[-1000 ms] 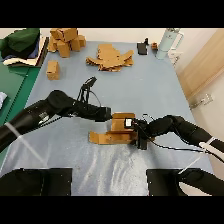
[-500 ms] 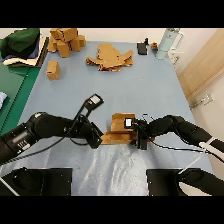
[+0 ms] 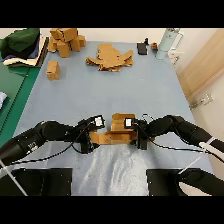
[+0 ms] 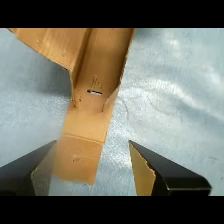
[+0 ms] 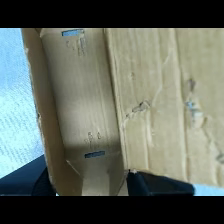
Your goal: Fold the box.
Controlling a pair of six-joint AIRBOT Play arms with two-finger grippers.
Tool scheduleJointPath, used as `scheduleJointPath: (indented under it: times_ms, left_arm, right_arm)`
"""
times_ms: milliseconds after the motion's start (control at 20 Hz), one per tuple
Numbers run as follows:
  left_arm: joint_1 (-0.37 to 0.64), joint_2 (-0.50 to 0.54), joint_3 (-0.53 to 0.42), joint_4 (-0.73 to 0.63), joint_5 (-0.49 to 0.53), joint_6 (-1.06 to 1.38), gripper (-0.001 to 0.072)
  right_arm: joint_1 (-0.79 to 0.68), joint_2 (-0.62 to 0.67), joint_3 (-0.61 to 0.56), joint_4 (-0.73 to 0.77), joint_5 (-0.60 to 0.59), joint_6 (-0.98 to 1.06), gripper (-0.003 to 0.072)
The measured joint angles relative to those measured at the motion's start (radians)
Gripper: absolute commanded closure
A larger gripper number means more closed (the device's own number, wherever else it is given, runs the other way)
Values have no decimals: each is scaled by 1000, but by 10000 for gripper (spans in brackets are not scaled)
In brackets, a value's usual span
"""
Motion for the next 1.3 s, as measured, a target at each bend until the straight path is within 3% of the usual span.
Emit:
scheduleJointPath:
  times_ms: [250, 500, 550, 600, 650, 1150, 1200, 1250, 1300]
  left_arm:
    - [19, -127, -5, -262, 6, 317, -11]
    - [23, -226, 32, -374, 30, 441, -11]
    - [23, -243, 40, -381, 32, 454, 121]
    - [23, -257, 47, -391, 33, 462, 385]
    - [23, -269, 53, -394, 34, 473, 474]
    - [23, -312, 84, -421, 33, 533, 478]
    - [21, -313, 85, -423, 33, 534, 489]
    - [18, -314, 86, -425, 34, 538, 612]
    - [14, -314, 88, -428, 33, 546, 612]
  right_arm:
    - [0, 0, 0, 0, 0, 0, 177]
    - [0, 0, 0, 0, 0, 0, 177]
    - [0, 0, 0, 0, 0, 0, 177]
    - [0, 0, 0, 0, 0, 0, 177]
    - [0, 0, 0, 0, 0, 0, 177]
    - [0, 0, 0, 0, 1, 0, 177]
    - [0, 0, 0, 0, 1, 0, 177]
    - [0, 0, 0, 0, 1, 0, 177]
    - [0, 0, 0, 0, 1, 0, 177]
